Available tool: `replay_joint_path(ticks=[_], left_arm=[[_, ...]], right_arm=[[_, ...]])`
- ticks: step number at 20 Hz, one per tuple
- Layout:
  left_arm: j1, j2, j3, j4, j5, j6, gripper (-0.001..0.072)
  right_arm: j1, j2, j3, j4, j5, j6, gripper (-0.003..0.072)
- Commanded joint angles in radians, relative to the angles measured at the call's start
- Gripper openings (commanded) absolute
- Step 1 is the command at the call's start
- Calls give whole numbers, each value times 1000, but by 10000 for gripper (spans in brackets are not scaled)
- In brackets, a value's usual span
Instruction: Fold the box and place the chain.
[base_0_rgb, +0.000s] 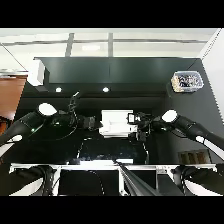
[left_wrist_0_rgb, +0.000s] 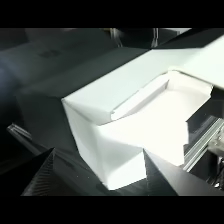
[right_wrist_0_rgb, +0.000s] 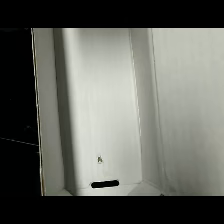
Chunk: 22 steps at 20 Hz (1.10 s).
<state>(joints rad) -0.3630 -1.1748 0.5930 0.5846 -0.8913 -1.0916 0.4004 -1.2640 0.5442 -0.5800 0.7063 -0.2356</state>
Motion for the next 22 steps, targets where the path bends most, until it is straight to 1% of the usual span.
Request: replay_joint_path(ticks=[1, 3, 6, 10, 13, 14, 16, 18, 22], left_arm=[[-93, -1, 39, 116, 69, -154, 632], [-144, -1, 49, 164, 111, -256, 622], [-191, -1, 65, 169, 126, -301, 620], [-203, -1, 72, 175, 126, -423, 602], [-211, -1, 72, 227, 130, -488, 599], [-217, -1, 72, 235, 138, -496, 555], [-230, -1, 82, 260, 160, -516, 542], [-248, -1, 105, 335, 160, -570, 495], [-294, -5, 150, 529, 149, -745, 494]], right_arm=[[1, 0, -1, 0, 0, 0, 421], [1, 0, -1, 0, 0, 0, 421], [1, 0, -1, 0, 0, 0, 421], [1, 0, -1, 0, 0, 0, 421], [1, 0, -1, 0, 0, 0, 421], [1, 0, -1, 0, 0, 0, 421], [1, 0, -1, 0, 0, 0, 421], [1, 0, -1, 0, 0, 0, 421], [1, 0, -1, 0, 0, 0, 421]])
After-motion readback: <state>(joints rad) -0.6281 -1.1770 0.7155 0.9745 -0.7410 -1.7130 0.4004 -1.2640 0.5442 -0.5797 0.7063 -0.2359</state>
